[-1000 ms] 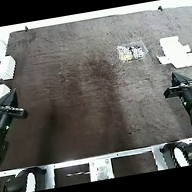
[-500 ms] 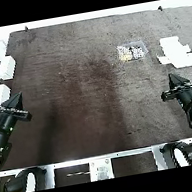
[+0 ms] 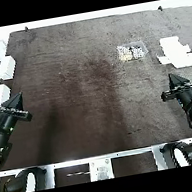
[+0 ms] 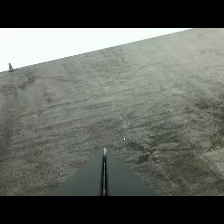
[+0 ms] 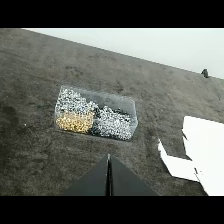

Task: Fold the box and place the chain.

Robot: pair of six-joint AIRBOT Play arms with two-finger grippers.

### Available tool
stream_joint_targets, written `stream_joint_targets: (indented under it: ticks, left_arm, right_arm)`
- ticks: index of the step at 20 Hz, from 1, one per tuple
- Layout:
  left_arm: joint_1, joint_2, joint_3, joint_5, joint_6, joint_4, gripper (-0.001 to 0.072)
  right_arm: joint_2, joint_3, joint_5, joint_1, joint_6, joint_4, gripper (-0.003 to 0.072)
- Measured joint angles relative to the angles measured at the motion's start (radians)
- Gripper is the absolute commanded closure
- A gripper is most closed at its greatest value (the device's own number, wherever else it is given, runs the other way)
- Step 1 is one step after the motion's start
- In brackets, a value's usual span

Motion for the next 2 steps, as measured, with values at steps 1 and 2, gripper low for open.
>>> stream_joint_targets:
  ticks: [1,2]
  left_arm:
    - [0.0,0.0,0.0,0.0,0.0,0.0,0.069]
    - [0.0,0.0,0.0,0.0,0.0,0.0,0.069]
  right_arm:
    - [0.0,0.0,0.0,0.0,0.0,0.0,0.0685]
    - [0.0,0.0,0.0,0.0,0.0,0.0,0.0686]
